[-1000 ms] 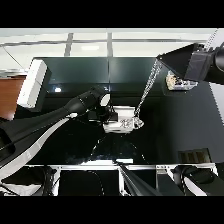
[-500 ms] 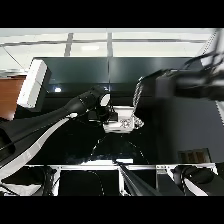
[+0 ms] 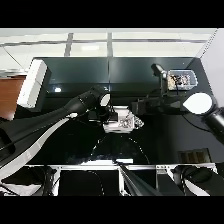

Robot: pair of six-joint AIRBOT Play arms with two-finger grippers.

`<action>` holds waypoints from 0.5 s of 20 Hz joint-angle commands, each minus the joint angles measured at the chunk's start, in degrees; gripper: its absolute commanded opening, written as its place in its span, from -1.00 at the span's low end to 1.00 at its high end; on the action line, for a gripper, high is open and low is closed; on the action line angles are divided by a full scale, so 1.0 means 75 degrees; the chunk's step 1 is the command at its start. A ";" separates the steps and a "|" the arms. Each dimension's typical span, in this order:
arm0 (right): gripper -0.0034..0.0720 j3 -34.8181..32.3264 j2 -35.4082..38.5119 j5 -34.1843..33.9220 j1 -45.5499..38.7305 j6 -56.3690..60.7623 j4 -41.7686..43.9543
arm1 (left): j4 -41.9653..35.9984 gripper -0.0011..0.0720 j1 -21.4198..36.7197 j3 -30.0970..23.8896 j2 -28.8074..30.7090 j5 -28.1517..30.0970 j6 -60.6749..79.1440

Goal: Fold the box and place the chain.

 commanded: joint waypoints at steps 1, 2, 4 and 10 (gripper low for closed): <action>-0.87 -0.0318 -0.0146 -0.0207 -0.0038 0.0015 -0.0236 | 0.0000 -0.89 0.0003 0.0006 0.0000 -0.0006 0.0000; -0.87 -0.0315 -0.0128 -0.0163 -0.0154 0.0017 -0.0227 | 0.0000 -0.89 0.0003 0.0006 0.0000 -0.0009 0.0000; -0.87 -0.0315 -0.0006 0.0169 -0.0527 0.0017 -0.0227 | 0.0000 -0.89 0.0003 0.0006 0.0000 -0.0015 0.0000; -0.87 -0.0318 0.0350 0.1064 -0.1259 -0.0015 -0.0119 | 0.0000 -0.89 0.0006 0.0006 0.0000 0.0003 0.0000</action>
